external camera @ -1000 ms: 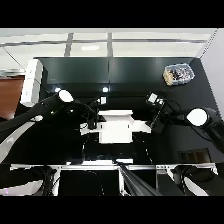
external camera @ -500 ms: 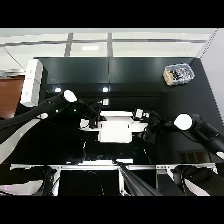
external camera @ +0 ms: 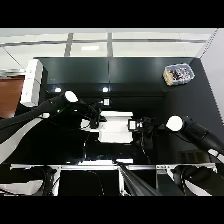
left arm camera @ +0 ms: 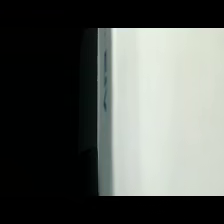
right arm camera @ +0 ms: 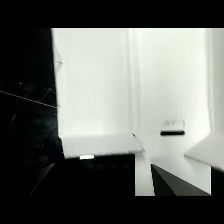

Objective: Fold the box and place the chain.

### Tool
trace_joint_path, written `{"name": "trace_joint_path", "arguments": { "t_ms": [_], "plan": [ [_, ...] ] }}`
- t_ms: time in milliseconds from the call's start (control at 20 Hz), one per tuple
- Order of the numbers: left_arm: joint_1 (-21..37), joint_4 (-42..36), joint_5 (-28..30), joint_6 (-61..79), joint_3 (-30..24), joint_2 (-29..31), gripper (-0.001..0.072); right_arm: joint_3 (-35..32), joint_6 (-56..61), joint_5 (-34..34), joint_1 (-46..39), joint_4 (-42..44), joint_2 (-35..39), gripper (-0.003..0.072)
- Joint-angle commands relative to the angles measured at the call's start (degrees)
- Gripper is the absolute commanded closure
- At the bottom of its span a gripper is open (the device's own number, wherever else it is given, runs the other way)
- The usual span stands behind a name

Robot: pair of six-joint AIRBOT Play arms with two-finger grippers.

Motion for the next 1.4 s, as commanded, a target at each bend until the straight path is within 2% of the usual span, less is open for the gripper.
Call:
{"name": "trace_joint_path", "arguments": {
  "t_ms": [0, 100, 550, 750, 1000, 1200, 1350],
  "plan": [
    [-0.04, -0.26, -0.09, -0.11, 0.04, -0.07, 0.0681, -0.02, -1.75, -4.33, 3.89, 0.55, -0.66, -0.0029],
    [-0.04, -0.24, -0.09, -0.11, 0.04, -0.07, 0.0681, -0.02, -1.75, -7.02, 5.31, 0.57, -0.68, -0.0028],
    [-0.07, -0.26, -0.11, -0.11, 0.04, -0.11, 0.0681, -0.02, -1.7, -8.74, 8.17, 0.31, -4.26, -0.0027],
    [-0.07, -0.26, -0.15, -0.11, 0.04, -0.11, 0.0682, 0.02, 0.92, -11.32, 7.93, -0.63, -2.49, -0.0027],
    [-0.07, -0.28, -0.22, -0.28, 0.04, -0.11, 0.0682, 0.46, 4.37, -10.03, 3.28, -1.38, 3.19, -0.0019],
    [-0.07, -0.44, -3.87, -0.28, 0.04, -0.13, 0.0681, 1.86, 4.31, -10.64, 0.31, 0.35, 3.61, -0.002],
    [-0.04, -0.44, -3.87, -0.28, 0.04, -0.24, 0.0681, 1.97, 4.04, -10.56, -1.92, 1.73, 3.61, -0.002]
  ]
}}
